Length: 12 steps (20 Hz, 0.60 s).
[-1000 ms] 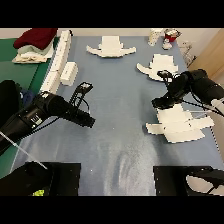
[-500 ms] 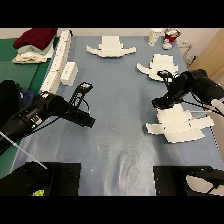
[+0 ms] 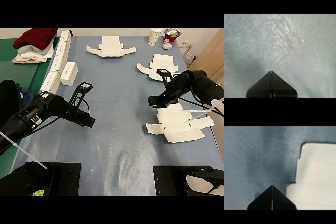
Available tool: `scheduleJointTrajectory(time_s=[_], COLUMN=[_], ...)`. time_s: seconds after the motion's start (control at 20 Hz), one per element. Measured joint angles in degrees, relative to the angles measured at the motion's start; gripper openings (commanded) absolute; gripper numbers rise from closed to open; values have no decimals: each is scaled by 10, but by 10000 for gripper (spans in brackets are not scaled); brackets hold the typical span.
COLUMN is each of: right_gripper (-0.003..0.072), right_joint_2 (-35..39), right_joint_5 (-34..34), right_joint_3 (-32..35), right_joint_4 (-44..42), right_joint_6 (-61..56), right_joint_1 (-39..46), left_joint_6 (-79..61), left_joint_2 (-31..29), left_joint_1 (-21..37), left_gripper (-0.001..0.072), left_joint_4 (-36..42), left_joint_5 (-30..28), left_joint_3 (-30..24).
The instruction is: Fold the box.
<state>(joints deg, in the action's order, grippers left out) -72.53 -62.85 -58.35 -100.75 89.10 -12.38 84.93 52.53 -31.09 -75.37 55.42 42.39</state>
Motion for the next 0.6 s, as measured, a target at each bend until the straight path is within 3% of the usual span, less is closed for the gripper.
scheduleJointTrajectory(time_s=[0.05,0.1,0.35,0.4,0.6], right_gripper=[253,336,395,473,480], right_joint_2=[0,0,-2,-6,-38], right_joint_5=[2,2,-71,-82,-113], right_joint_3=[-2,-6,-72,-89,-125], right_joint_4=[-4,1,144,169,191], right_joint_6=[-21,-51,-129,-125,-39], right_joint_1=[2,8,114,153,329], left_joint_6=[0,0,2,2,4], left_joint_2=[0,0,0,0,0], left_joint_1=[0,0,0,0,0], left_gripper=[12,13,15,15,15], left_joint_4=[1,3,21,24,41], left_joint_5=[-3,-8,-37,-39,-45], left_joint_3=[0,0,0,0,0])
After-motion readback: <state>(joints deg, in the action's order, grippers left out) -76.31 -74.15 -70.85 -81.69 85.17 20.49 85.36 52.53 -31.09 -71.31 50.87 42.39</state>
